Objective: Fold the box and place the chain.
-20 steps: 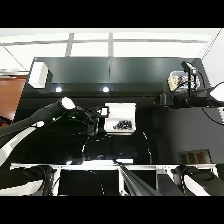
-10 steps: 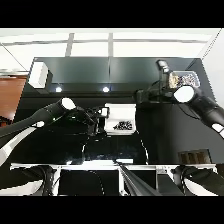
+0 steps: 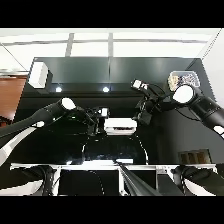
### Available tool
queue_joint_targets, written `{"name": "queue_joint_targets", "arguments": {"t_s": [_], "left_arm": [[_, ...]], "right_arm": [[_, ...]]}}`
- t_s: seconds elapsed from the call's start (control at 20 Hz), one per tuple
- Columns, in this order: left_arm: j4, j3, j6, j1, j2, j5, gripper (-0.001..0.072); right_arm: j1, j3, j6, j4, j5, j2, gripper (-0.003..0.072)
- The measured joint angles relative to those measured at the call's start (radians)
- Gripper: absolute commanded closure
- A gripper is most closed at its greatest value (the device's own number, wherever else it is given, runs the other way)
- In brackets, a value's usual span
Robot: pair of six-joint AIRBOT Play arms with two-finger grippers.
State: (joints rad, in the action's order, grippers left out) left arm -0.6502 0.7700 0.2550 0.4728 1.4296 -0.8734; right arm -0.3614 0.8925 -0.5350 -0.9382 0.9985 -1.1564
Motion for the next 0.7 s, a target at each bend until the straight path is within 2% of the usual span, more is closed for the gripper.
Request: {"name": "queue_joint_targets", "arguments": {"t_s": [0.3,0.7], "left_arm": [[0.0,0.0,0.0,0.0,0.0,0.0,0.0301],[0.0,0.0,0.0,0.0,0.0,0.0,0.0301]], "right_arm": [[-0.02,-0.024,0.167,0.041,0.017,-0.006,-0.0015],[-0.05,-0.039,0.206,0.093,0.062,-0.01,-0.0015]]}}
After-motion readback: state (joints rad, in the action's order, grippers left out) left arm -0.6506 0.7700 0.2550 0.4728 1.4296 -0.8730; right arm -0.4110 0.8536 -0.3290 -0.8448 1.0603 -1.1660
